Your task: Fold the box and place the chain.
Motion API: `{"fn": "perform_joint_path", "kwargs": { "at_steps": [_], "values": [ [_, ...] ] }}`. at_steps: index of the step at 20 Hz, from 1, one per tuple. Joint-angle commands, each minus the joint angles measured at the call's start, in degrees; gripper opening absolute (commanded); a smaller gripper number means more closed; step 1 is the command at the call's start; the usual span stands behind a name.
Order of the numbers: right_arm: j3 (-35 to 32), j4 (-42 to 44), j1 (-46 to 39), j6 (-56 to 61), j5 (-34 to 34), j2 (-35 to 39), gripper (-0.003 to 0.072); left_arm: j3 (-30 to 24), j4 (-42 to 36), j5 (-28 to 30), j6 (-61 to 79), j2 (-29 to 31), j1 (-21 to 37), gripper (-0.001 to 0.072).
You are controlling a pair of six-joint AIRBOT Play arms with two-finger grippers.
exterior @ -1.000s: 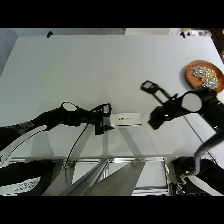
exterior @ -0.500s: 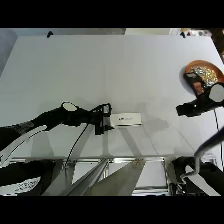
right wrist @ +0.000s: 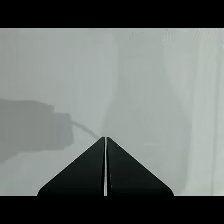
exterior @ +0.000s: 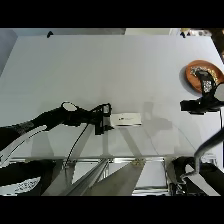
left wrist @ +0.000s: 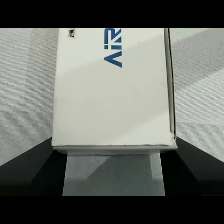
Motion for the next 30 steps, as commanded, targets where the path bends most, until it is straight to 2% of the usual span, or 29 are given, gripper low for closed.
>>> {"fn": "perform_joint_path", "kwargs": {
  "at_steps": [1,15,16,17,18,21,24,27,30],
  "values": [
    [-0.02,-0.04,-0.13,0.68,-0.15,0.07,0.002,0.0,0.02,0.02,0.0,0.04,0.02,0.0134],
    [-0.02,-0.04,-0.13,0.68,-0.15,0.07,0.002,0.0,0.02,0.02,0.02,0.04,0.02,0.0131],
    [-0.02,-0.04,-0.13,0.68,-0.15,0.07,0.002,0.02,0.02,0.04,0.0,0.17,0.11,0.0097],
    [-0.02,-0.04,-0.13,0.68,-0.17,0.07,0.002,0.0,0.28,-0.04,-0.07,0.76,0.42,0.0008],
    [0.0,-0.04,-0.13,0.68,-0.15,0.07,0.002,0.0,0.26,0.07,-0.52,1.84,0.81,0.0004],
    [-0.02,-0.04,-0.13,0.68,-0.15,0.07,0.002,0.0,0.26,0.13,-4.68,7.96,3.28,0.0004],
    [-0.02,-0.04,-0.13,0.68,-0.15,0.07,0.002,0.0,2.62,0.76,-14.4,16.59,8.37,0.0004],
    [-0.02,-0.04,-0.13,0.68,-0.15,0.07,0.002,0.0,11.52,0.96,-26.82,25.53,16.2,0.0004],
    [-0.02,-0.04,-0.13,0.68,-0.15,0.07,0.002,0.0,21.14,1.03,-39.63,34.82,26.95,0.0004]
  ]
}}
